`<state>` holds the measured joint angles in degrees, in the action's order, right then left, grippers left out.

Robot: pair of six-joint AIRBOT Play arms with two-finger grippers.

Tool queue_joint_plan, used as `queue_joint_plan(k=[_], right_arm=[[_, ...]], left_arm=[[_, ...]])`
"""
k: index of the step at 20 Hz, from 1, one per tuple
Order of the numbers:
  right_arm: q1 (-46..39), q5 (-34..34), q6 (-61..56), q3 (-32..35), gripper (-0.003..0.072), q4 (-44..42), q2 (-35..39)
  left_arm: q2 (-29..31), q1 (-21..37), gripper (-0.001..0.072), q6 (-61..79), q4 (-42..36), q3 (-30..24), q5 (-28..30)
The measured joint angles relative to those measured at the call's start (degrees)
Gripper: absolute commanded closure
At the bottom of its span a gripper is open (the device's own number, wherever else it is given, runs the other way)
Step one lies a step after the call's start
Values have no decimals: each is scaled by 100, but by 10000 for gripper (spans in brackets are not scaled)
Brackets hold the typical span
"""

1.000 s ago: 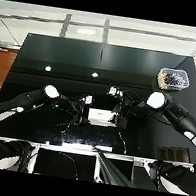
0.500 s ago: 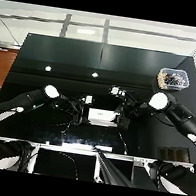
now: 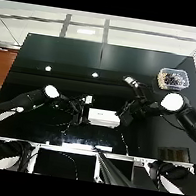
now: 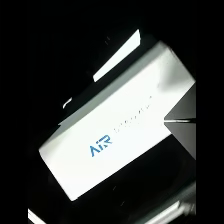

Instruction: Fold the box and place the chain.

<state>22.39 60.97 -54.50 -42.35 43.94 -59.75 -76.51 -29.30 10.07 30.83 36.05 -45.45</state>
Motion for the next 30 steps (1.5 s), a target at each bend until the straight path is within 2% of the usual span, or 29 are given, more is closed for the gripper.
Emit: queue_joint_plan(k=[4,8,15,21,24,26,27,28,29,30], right_arm=[[-107,-94,-590,518,684,-1377,-44],[87,-391,-778,715,682,-1991,-332],[186,-649,-857,780,683,-2055,-962],[199,-702,-859,782,683,-1937,-1084],[184,-614,-732,656,683,-1821,-1082],[90,-282,-634,435,683,-1659,-997],[-2,-79,-599,291,683,-1663,-914],[-131,229,-575,140,683,-1620,-802],[-302,503,-568,0,683,-1473,-662],[-507,728,-579,-136,683,-1375,-490]], left_arm=[[0,0,340,0,0,0,0],[0,0,340,0,0,0,2],[0,0,340,9,0,0,2],[0,0,340,9,2,0,4],[-2,0,341,-15,-160,-2,-11],[-4,0,339,-37,-289,-2,17],[7,9,277,-37,-306,-2,37],[26,17,107,-35,-293,-2,20],[61,31,-7,-37,-284,-2,-7],[103,42,-7,-66,-282,-2,-13]])
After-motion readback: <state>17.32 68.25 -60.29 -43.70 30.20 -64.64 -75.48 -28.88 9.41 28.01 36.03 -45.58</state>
